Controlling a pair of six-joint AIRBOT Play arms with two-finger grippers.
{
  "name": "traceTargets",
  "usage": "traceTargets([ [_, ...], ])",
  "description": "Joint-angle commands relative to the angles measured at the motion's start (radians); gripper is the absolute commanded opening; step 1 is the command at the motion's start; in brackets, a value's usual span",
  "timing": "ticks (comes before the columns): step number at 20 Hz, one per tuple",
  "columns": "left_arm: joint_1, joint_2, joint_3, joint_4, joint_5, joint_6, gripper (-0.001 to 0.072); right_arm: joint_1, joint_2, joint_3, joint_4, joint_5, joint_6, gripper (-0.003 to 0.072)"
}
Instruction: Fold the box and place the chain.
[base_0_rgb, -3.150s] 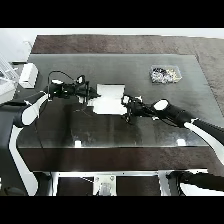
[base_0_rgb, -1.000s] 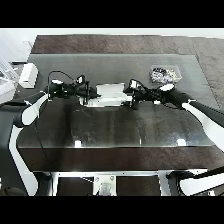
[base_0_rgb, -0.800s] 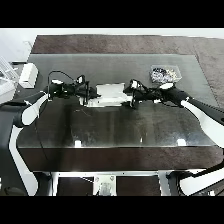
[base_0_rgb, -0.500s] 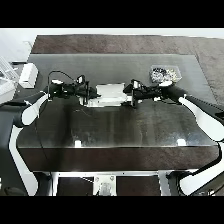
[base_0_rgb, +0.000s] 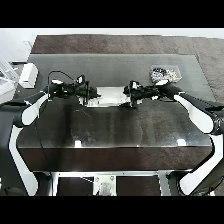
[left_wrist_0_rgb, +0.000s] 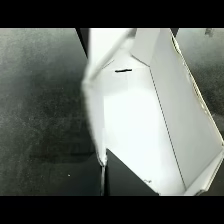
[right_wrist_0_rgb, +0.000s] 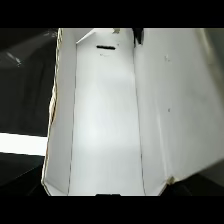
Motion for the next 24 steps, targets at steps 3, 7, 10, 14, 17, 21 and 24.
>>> traceTargets([
  [3, 0.0, 0.001, 0.001, 0.0, 0.001, 0.0, 0.002, -0.001, -0.014, 0.006, -0.011, 0.019, -0.002, 0.0695],
  [7, 0.0, 0.001, 0.001, 0.0, 0.001, 0.0, 0.002, 0.002, -0.015, 0.006, -0.009, 0.027, -0.005, 0.0695],
  [10, 0.0, 0.001, 0.001, 0.0, 0.001, 0.0, 0.002, 0.002, -0.018, 0.008, -0.007, 0.027, -0.005, 0.0695],
  [14, 0.0, 0.001, 0.001, 0.0, 0.001, 0.0, 0.002, 0.002, -0.053, 0.039, 0.026, 0.055, -0.003, 0.0695],
  [17, 0.0, 0.001, 0.001, 0.0, 0.001, 0.0, 0.002, 0.001, -0.075, 0.066, 0.029, 0.081, 0.024, 0.0694],
  [21, 0.0, 0.001, 0.001, 0.0, 0.001, 0.0, 0.002, 0.001, -0.081, 0.07, 0.025, 0.107, 0.043, 0.0695],
  [24, 0.0, 0.001, 0.001, 0.0, 0.001, 0.0, 0.0019, 0.0, -0.081, 0.071, 0.014, 0.108, 0.053, 0.0695],
])
